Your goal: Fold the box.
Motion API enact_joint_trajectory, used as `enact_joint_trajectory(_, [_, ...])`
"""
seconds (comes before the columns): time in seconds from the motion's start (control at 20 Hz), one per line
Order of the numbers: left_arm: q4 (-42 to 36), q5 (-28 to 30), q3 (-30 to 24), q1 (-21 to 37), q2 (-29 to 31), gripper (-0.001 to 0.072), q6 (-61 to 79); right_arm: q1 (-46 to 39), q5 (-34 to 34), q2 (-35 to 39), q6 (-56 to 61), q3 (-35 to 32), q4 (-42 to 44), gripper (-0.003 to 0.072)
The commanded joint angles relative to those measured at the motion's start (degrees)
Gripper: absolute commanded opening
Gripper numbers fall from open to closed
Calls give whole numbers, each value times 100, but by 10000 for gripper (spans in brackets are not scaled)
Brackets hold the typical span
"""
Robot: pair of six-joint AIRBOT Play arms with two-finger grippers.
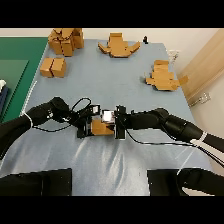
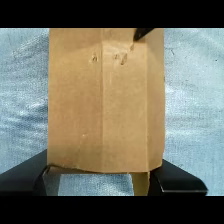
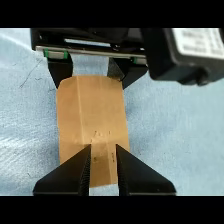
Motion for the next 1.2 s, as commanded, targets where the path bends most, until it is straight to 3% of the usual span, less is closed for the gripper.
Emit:
enact_joint_trajectory(0.0, [2,-4,-2,-4,-4,18,0,118,-284,17,-39,0,127,236])
enact_joint_trajectory(0.1, [2,0,-2,-4,-4,18,0,118,-699,33,-33,0,319,256])
enact_joint_trajectory(0.15, [2,2,-2,-4,-4,18,0,120,-793,31,4,-2,374,383])
enact_joint_trajectory(0.2, [2,2,-2,-4,-4,18,0,120,-776,31,105,-11,356,433])
enact_joint_trajectory(0.45, [2,2,-2,-4,-4,18,0,111,-4,-13,116,-11,214,433])
enact_joint_trajectory(0.75, [0,0,-2,-4,-4,18,0,116,90,-166,109,-11,66,432])
enact_joint_trajectory(0.85, [0,2,-2,-4,-4,17,0,116,87,-184,109,-11,-105,406])
enact_joint_trajectory(0.95, [0,4,-2,-4,-4,18,0,116,87,-184,109,-7,-151,218])
enact_joint_trajectory(1.15, [0,2,-2,-4,-42,18,0,122,83,-173,109,-2,-144,218])
